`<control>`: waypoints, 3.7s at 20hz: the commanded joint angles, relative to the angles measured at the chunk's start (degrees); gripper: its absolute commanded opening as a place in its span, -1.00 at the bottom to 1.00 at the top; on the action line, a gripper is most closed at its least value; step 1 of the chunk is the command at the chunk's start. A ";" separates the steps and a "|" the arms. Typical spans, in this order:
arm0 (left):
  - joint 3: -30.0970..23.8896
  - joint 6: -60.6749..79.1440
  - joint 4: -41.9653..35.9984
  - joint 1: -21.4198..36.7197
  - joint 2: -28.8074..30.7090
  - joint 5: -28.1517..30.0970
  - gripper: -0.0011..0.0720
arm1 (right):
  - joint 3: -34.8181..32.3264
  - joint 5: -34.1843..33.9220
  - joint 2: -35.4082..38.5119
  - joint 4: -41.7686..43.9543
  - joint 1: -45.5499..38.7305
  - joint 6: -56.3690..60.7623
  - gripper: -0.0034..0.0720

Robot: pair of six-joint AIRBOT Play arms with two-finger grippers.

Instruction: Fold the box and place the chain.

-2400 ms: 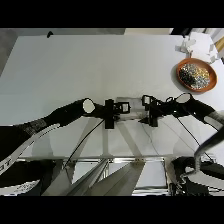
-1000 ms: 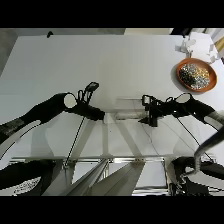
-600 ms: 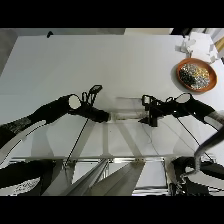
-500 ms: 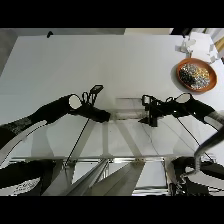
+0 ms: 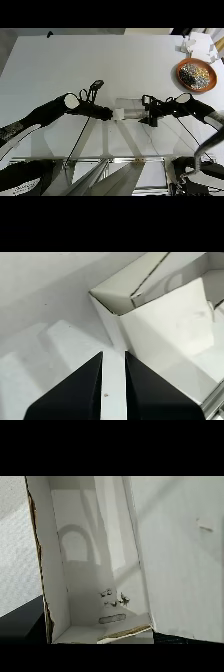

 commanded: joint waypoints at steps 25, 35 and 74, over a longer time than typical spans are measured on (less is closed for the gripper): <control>7.54 -14.78 8.59 -4.55 -4.76 -0.48 -0.01 | 0.00 0.00 0.02 0.00 0.00 0.00 0.15; 15.85 -34.23 23.10 -8.04 -7.93 -6.47 0.10 | 0.00 -0.02 0.02 0.00 0.00 0.00 0.15; 36.89 -63.23 36.54 -14.91 -25.64 -27.80 -0.85 | 0.00 0.00 0.02 0.02 0.02 0.00 0.15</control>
